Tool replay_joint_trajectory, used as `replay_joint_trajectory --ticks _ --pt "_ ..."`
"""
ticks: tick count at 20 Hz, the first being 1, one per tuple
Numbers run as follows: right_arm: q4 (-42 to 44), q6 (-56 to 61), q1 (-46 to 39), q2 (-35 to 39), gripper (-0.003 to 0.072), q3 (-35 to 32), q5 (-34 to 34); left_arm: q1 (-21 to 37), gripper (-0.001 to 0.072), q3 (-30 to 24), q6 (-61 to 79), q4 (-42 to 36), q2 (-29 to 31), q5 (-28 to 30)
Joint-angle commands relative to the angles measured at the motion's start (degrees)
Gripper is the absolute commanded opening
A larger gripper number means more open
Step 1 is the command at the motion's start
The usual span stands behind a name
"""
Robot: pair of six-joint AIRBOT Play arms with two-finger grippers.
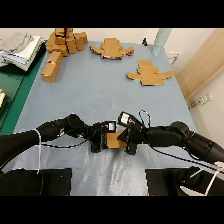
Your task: Fold the box.
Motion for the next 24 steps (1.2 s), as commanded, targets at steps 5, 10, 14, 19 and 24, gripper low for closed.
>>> replay_joint_trajectory --ticks 5,10,14,19,24 --pt "-7.5 0.0 5.1 1.1 0.0005 -1.9 6.1 0.0 0.0448 0.0 0.0 0.0 0.0 0.0" --pt "-8.1 0.0 5.1 1.1 0.0006 -1.9 5.3 0.0 0.0447 0.0 0.0 0.0 0.0 0.0" --pt "-8.4 -0.7 5.1 1.1 0.0006 -1.9 4.0 0.0 0.0448 0.0 0.0 0.0 0.0 0.0" --pt "-8.3 -4.9 5.1 1.1 0.0007 -2.6 4.2 0.0 0.0447 0.0 0.0 0.0 0.0 0.0" --pt "-8.1 -9.5 6.8 2.4 0.0390 -2.5 4.7 0.0 0.0448 0.0 0.0 0.0 0.0 0.0"
